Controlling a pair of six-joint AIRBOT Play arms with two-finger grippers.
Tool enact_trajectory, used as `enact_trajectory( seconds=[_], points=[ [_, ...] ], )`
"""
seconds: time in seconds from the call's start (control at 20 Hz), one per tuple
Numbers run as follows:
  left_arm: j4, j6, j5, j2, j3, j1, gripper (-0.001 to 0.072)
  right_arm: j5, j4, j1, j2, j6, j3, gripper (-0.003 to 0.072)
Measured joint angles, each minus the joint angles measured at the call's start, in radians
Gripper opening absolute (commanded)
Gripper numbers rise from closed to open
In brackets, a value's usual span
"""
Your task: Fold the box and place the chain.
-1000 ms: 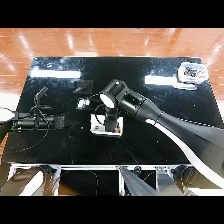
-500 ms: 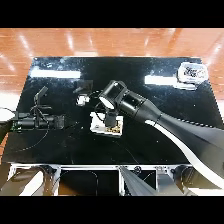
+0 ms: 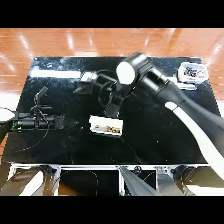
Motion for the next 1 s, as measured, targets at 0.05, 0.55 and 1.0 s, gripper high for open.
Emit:
enact_trajectory(
  seconds=[0.05, 0.55, 1.0],
  points=[
    [0.000, 0.000, -0.002, 0.000, 0.000, 0.000, 0.0621, 0.021, 0.062, -0.034, -0.013, -0.005, 0.003, 0.0720],
    [0.000, 0.000, -0.003, -0.001, 0.000, 0.000, 0.0621, 0.113, 0.135, -0.043, -0.100, -0.022, -0.067, 0.0720],
    [0.000, 0.000, -0.003, -0.001, 0.000, 0.000, 0.0621, 0.038, 0.060, 0.015, -0.104, -0.039, -0.109, 0.0720]
  ],
)
